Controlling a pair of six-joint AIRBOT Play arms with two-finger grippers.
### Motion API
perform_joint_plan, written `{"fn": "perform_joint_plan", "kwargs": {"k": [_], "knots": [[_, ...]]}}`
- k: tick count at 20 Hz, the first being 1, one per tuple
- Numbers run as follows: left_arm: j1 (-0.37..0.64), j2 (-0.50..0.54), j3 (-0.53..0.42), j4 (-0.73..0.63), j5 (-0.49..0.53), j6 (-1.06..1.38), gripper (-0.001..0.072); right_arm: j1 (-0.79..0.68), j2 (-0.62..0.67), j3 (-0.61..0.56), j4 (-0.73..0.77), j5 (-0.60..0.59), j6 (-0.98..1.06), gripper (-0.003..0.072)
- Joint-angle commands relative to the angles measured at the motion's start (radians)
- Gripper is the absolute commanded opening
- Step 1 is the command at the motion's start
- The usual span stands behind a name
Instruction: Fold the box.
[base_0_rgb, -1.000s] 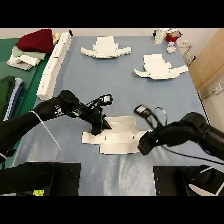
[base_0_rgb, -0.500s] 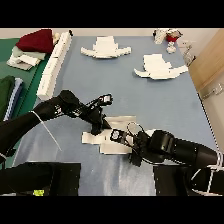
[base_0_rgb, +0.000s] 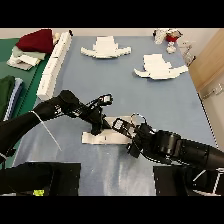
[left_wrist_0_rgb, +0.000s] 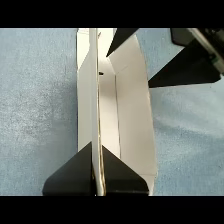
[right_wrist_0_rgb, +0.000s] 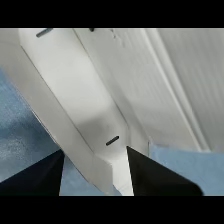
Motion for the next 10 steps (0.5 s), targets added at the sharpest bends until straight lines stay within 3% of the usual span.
{"fn": "perform_joint_plan", "kwargs": {"k": [1,5,10], "knots": [[0.000,0.000,0.000,0.000,0.000,0.001,0.0013,0.001,0.042,0.002,-0.023,-0.039,0.024,0.0714],[0.000,0.000,0.000,0.000,0.000,0.000,0.0013,-0.061,0.042,0.001,0.013,-0.047,-0.065,0.0720],[0.000,0.000,0.000,0.000,0.000,0.000,0.0013,-0.230,0.042,-0.004,0.217,0.011,-0.441,0.0720]]}}
